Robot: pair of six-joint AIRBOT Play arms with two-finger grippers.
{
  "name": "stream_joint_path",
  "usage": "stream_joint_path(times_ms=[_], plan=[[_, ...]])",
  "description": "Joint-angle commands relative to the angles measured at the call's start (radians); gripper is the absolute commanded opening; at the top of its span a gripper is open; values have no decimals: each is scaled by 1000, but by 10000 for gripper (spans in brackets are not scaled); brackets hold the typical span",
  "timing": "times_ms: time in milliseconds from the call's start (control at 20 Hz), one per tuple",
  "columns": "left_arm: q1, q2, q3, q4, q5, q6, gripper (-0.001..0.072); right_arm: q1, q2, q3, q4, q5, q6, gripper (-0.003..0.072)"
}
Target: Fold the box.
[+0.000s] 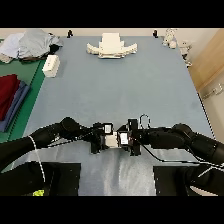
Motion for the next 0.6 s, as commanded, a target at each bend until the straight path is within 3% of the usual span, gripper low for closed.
stream_joint_path(times_ms=[0,550], plan=[[0,0,1,0,0,2,521,0,10,0,-7,34,1,519],[0,0,1,0,0,2,521,-1,-50,0,-27,55,1,519]])
